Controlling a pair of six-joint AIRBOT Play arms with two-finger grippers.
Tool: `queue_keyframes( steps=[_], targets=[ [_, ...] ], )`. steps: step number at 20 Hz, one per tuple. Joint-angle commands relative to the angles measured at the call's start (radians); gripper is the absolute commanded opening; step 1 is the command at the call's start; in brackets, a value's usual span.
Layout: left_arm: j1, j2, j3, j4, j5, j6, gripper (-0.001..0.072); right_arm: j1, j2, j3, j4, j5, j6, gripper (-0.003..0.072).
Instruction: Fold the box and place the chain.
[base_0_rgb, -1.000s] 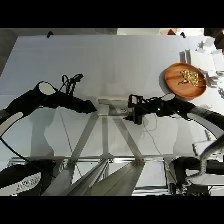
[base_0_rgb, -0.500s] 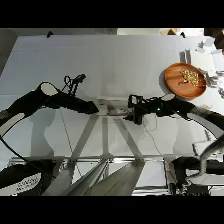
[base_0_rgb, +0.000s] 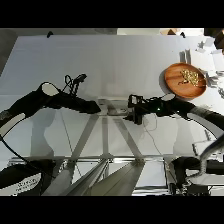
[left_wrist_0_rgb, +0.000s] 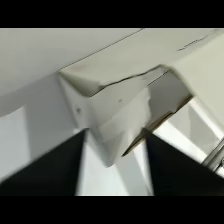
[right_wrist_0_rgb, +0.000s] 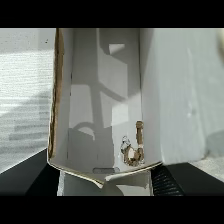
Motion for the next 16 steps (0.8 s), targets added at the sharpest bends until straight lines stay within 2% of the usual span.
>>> queue_keyframes(
  steps=[1,6,8,12,16],
  targets=[
    [-0.048,0.0,0.001,-0.02,0.053,-0.009,0.061,0.0,0.0,0.001,0.0,0.0,0.0,0.0512],
    [-0.091,-0.001,0.001,0.008,0.17,-0.102,0.0612,0.0,0.0,0.001,0.0,0.0,0.0,0.0512],
    [-0.101,-0.001,0.001,0.104,0.201,-0.16,0.0612,0.0,0.0,0.001,0.0,0.0,0.0,0.0512],
    [-0.126,-0.001,0.001,0.385,0.227,-0.39,0.0612,0.0,0.0,0.001,0.0,0.0,0.0,0.0512],
    [-0.166,0.0,0.002,0.415,0.288,-0.413,0.0612,0.0,0.0,0.001,0.0,0.0,0.0,0.0512]
  ],
)
